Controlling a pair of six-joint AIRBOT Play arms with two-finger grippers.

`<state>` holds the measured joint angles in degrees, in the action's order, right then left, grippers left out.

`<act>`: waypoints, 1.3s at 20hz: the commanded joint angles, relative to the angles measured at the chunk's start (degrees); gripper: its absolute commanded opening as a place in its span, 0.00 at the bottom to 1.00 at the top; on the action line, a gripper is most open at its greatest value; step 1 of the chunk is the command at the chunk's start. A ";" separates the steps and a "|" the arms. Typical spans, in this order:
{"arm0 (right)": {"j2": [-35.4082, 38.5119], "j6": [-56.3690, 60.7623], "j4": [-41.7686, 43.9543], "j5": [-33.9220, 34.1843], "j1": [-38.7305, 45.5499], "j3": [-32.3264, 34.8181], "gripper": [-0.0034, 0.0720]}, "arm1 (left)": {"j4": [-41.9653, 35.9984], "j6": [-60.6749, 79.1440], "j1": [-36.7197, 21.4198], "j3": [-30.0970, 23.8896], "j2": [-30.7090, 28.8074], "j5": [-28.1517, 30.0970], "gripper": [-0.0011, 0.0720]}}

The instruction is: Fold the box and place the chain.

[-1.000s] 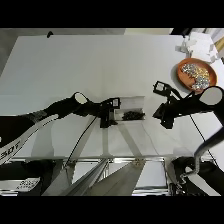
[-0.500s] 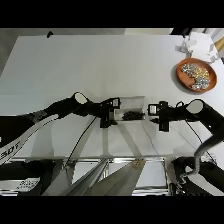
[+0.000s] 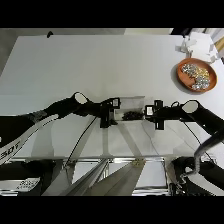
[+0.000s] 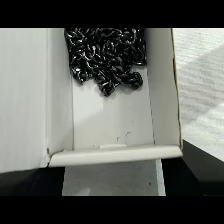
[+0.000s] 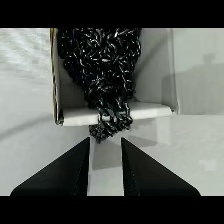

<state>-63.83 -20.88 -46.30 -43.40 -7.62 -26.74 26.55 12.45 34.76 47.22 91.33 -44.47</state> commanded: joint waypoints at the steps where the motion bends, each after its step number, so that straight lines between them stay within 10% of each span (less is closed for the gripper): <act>1: -0.11 -0.57 2.54 0.83 -0.17 0.02 0.34 | 0.00 0.00 -0.04 -0.02 -0.04 0.00 0.30; 18: -0.11 -0.35 0.28 -2.64 -0.17 0.22 0.34 | 0.00 0.00 -0.04 -0.02 -0.04 0.00 0.30; 21: -0.11 -0.35 0.48 -2.64 -0.17 0.28 0.15 | 0.02 0.00 -0.04 -0.02 -0.04 0.00 0.30; 26: -3.23 -0.37 3.04 -2.47 -0.17 0.28 0.15 | 0.00 0.00 -0.04 -0.02 -0.04 0.00 0.30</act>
